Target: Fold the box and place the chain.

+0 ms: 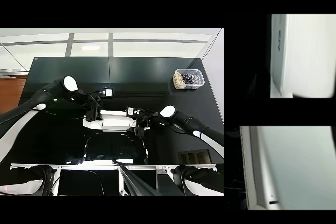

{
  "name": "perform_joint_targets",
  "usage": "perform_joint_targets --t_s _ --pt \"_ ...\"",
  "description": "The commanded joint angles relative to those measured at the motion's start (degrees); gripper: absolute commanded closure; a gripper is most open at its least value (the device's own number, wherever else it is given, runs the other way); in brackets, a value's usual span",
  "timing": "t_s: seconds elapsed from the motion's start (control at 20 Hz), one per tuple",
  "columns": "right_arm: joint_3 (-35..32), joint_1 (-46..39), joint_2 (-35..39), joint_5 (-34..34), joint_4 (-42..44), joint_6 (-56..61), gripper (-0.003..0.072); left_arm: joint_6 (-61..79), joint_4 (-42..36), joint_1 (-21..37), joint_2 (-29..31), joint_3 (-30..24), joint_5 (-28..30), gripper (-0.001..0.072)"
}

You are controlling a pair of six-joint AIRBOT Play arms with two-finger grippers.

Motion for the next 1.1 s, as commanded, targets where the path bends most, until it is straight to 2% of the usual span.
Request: perform_joint_targets --t_s 0.0,0.1,0.15,0.2,0.3,0.35,0.45,0.6,0.8,1.05 --pt "-0.02 0.33 0.00 0.22 -0.66 -0.02 0.0225 -19.58 14.69 0.07 5.86 1.05 -7.43 0.0199" --pt "-0.02 0.33 0.00 0.22 -0.66 -0.02 0.0505 -28.33 16.81 0.07 8.04 1.03 -12.11 0.0235" --pt "-0.02 0.33 0.00 0.22 -0.66 -0.02 0.0520 -32.96 15.37 0.04 8.37 1.03 -14.60 0.0431" --pt "-0.02 0.33 0.00 0.22 -0.66 -0.02 0.0521 -35.28 11.34 0.04 8.24 0.85 -17.73 0.0689" --pt "-0.02 0.33 0.00 0.20 -0.63 -0.02 0.0522 -34.29 -0.42 -0.26 8.22 -1.40 -19.21 0.0685" --pt "-0.02 0.33 0.00 0.20 -0.63 -0.02 0.0522 -31.91 -6.03 -0.63 8.24 -3.19 -17.05 0.0686" --pt "-0.02 0.33 0.00 0.20 -0.63 -0.02 0.0522 -26.16 -16.11 -1.07 8.24 -7.52 -6.91 0.0687" --pt "-0.02 0.33 0.00 0.20 -0.63 0.00 0.0523 -21.18 -25.16 0.92 8.20 -10.43 8.57 0.0686" --pt "-0.02 0.33 0.00 0.17 -0.61 0.00 0.0523 -19.69 -23.76 2.45 6.73 -10.40 19.91 0.0685" --pt "-0.02 0.33 0.00 0.17 -0.61 0.00 0.0523 -13.57 -22.14 1.68 -0.22 -10.36 22.51 0.0685"
